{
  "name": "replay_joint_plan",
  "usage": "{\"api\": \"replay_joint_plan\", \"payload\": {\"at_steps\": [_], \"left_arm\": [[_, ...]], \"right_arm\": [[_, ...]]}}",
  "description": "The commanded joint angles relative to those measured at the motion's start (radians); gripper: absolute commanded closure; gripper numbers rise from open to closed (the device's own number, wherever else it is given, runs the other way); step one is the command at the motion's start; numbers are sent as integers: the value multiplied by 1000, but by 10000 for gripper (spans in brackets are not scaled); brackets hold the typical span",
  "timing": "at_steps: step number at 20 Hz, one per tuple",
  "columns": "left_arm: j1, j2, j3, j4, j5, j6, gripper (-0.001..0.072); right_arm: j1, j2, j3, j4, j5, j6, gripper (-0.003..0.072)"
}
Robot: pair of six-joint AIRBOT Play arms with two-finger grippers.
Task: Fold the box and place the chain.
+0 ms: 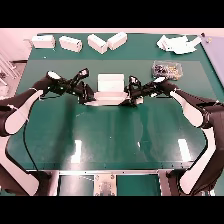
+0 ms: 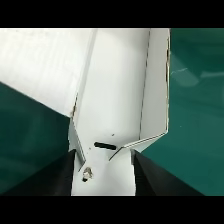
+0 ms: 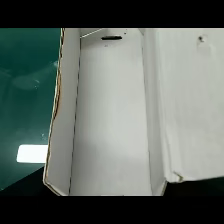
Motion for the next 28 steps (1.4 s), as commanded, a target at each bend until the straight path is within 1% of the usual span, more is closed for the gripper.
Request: {"api": "replay_joint_plan", "payload": {"at_steps": [1,3,5,6,9,13,15,16,18,20,23,24,28], "left_arm": [[-1,-1,-5,-18,-13,3,301],[-3,-1,-5,-31,-14,3,302],[-20,-1,-5,-30,-10,11,401],[-30,-1,-5,-30,3,14,410],[-48,-1,-5,-25,45,27,410],[-50,-1,-5,-46,31,30,409],[-68,-1,-5,-45,27,37,405],[-80,-1,-5,-45,33,37,274],[-94,-1,-5,-45,51,44,259],[-94,-3,-5,-48,66,40,97],[-94,-3,-5,-45,72,36,95],[-94,-3,-5,-45,80,35,34],[-94,-3,-5,-40,72,36,28]], "right_arm": [[-1,0,0,0,0,0,106],[-1,0,0,0,0,0,106],[-1,0,0,0,0,0,106],[-1,0,0,0,0,0,105],[-1,0,0,0,0,0,106],[-1,0,0,0,0,0,106],[-1,0,0,0,0,0,106],[-1,0,0,0,0,0,106],[-1,0,0,0,0,0,106],[-1,0,0,0,0,0,106],[-1,0,0,0,0,0,105],[-1,0,0,0,0,0,105],[-1,0,0,0,0,0,106]]}}
